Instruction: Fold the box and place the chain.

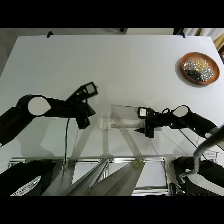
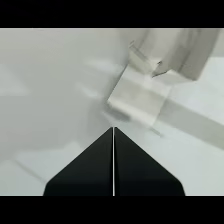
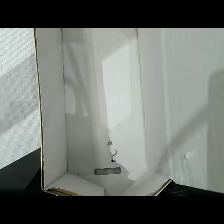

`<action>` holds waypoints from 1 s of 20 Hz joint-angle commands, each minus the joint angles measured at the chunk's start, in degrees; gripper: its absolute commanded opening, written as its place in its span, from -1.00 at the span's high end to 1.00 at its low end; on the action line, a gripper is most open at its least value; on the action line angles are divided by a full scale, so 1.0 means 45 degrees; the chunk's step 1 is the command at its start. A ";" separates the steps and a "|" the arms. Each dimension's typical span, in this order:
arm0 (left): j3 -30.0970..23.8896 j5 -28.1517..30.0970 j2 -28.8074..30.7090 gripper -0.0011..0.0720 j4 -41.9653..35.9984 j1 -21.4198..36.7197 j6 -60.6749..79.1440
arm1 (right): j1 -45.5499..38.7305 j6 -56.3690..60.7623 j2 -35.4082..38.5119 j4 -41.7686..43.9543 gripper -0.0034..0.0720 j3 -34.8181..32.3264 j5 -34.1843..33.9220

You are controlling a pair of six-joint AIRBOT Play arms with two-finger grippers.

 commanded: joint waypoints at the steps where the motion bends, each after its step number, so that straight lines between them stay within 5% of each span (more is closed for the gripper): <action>1: -0.0398 -0.0908 -0.0408 0.95 -0.0296 0.1472 -0.3521 | 0.0005 0.0015 -0.0010 0.0005 0.01 -0.0010 0.0005; 8: -0.0393 -0.0981 -0.3944 0.95 -0.2871 0.1001 -0.4454 | 0.0005 0.0015 -0.0010 0.0005 0.01 -0.0010 0.0029; 20: -0.0393 0.0248 -0.4566 0.96 -0.3687 0.0311 -0.4949 | 0.0005 0.0015 0.0000 0.0005 0.01 -0.0010 0.0034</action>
